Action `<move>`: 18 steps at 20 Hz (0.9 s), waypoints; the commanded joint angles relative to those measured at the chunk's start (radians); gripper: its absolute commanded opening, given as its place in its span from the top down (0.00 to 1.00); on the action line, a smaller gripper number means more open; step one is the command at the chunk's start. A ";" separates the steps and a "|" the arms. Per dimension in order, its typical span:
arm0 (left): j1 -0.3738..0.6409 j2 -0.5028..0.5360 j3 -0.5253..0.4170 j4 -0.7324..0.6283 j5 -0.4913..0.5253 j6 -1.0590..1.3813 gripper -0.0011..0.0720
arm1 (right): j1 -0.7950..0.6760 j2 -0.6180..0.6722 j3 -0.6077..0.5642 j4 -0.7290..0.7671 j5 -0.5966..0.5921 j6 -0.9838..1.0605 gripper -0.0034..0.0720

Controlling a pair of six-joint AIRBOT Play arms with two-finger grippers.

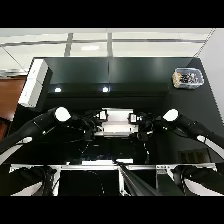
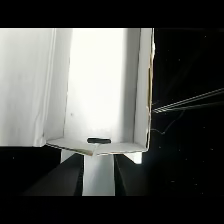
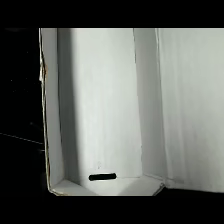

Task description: Fold the box and place the chain.

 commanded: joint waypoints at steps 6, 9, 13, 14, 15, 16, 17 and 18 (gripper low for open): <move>-0.001 -0.056 0.006 -0.185 -0.018 0.016 0.68 | 0.001 -0.001 0.000 0.000 0.000 0.000 0.47; -0.001 -0.082 0.009 -0.209 -0.015 0.016 0.68 | 0.001 -0.001 0.000 0.000 0.000 0.000 0.47; -0.001 -0.084 0.008 -0.202 -0.020 0.021 0.91 | 0.001 -0.001 0.000 0.000 0.000 0.000 0.47; -0.001 -0.084 0.008 -0.202 -0.019 0.021 0.65 | 0.001 -0.001 0.000 0.000 0.000 0.000 0.47; -0.001 -0.084 0.008 -0.202 -0.019 0.020 0.50 | 0.001 -0.001 0.000 0.000 0.000 0.000 0.47; -0.001 -0.083 0.009 -0.202 -0.021 0.020 0.69 | 0.001 -0.001 0.000 0.000 0.000 0.001 0.47; -0.001 -0.082 0.010 -0.203 -0.023 0.019 0.85 | 0.001 -0.001 0.000 0.000 0.000 0.000 0.47; -0.003 -0.082 0.011 -0.204 -0.024 0.019 0.75 | 0.001 -0.001 0.000 0.000 0.000 0.000 0.47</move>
